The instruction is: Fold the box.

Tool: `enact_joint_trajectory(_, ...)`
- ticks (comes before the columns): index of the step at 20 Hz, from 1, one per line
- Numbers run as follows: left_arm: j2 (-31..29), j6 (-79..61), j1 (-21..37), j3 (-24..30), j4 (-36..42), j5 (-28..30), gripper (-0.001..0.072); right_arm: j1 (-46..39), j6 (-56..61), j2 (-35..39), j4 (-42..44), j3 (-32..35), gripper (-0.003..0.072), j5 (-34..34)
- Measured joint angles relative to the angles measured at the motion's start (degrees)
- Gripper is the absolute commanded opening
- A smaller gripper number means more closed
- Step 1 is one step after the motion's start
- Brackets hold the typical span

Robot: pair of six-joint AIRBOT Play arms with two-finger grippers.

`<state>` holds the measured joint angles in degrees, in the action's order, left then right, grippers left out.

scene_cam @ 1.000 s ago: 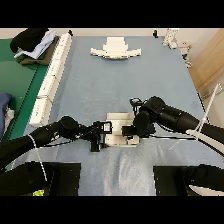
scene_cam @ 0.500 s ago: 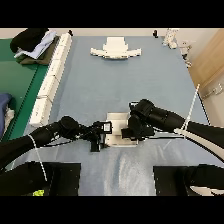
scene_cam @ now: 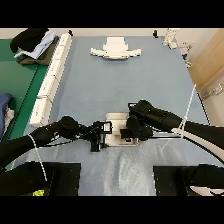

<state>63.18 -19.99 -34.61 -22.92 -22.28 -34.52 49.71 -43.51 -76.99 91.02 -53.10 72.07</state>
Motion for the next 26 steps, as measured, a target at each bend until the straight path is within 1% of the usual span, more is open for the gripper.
enact_joint_trajectory(3, 0.00, 0.02, 0.00, 0.00, 0.00, -0.02, 0.0467, 0.00, 0.00, -0.02, 0.15, 0.00, 0.0463, 0.17)
enact_joint_trajectory(4, 0.00, 0.02, 0.00, 0.00, 0.00, -0.04, 0.0467, 0.02, 0.02, -0.02, 0.22, 0.00, 0.0403, 0.17)
enact_joint_trajectory(6, 0.00, 0.02, 0.00, 0.00, 0.00, -0.04, 0.0467, 0.00, 0.02, -0.02, 0.22, 0.00, 0.0002, 0.17)
enact_joint_trajectory(8, 0.00, 0.28, 0.02, 0.00, 0.00, -0.11, 0.0467, -0.07, 0.37, 0.02, 0.00, -0.02, 0.0001, 0.35)
enact_joint_trajectory(9, 0.00, 0.26, 0.00, 0.00, 0.02, -0.09, 0.0468, 0.00, 0.31, -0.02, -0.15, -0.02, 0.0055, 0.33)
enact_joint_trajectory(10, 0.00, 0.17, 0.02, 0.00, 0.02, -0.09, 0.0468, -0.04, 0.09, -0.02, -0.07, -0.02, 0.0325, 0.33)
enact_joint_trajectory(11, 0.00, 0.00, 0.00, 0.00, 0.02, -0.07, 0.0467, 0.04, -0.04, -0.09, 0.13, 0.02, 0.0540, 0.26)
enact_joint_trajectory(12, 0.00, 0.00, 0.00, 0.00, 0.00, -0.09, 0.0467, 0.07, -0.20, -0.07, 0.55, 0.00, 0.0550, 0.04)
enact_joint_trajectory(18, 0.00, 0.02, 0.00, 0.00, 0.00, -0.07, 0.0467, -0.04, -0.46, 0.70, 0.13, -0.96, 0.0550, 0.85)
enact_joint_trajectory(22, 0.00, 0.02, 0.00, 0.00, 0.00, -0.07, 0.0467, -0.31, -1.70, 4.13, -1.01, -4.63, 0.0549, 5.62)
enact_joint_trajectory(23, 0.00, 0.04, 0.00, 0.00, 0.00, -0.07, 0.0468, -0.37, -1.97, 5.53, -2.08, -5.75, 0.0526, 7.34)
enact_joint_trajectory(24, 0.00, 0.04, 0.00, 0.00, 0.00, -0.07, 0.0467, -0.42, -2.10, 6.86, -3.26, -6.62, 0.0372, 8.87)
enact_joint_trajectory(25, 0.00, 0.04, 0.00, 0.00, 0.00, -0.07, 0.0467, -0.85, -2.38, 8.22, -4.81, -7.32, 0.0175, 10.56)
enact_joint_trajectory(26, 0.00, 0.04, 0.00, 0.00, 0.02, -0.07, 0.0467, -1.84, -2.40, 9.25, -6.12, -7.80, 0.0137, 12.17)
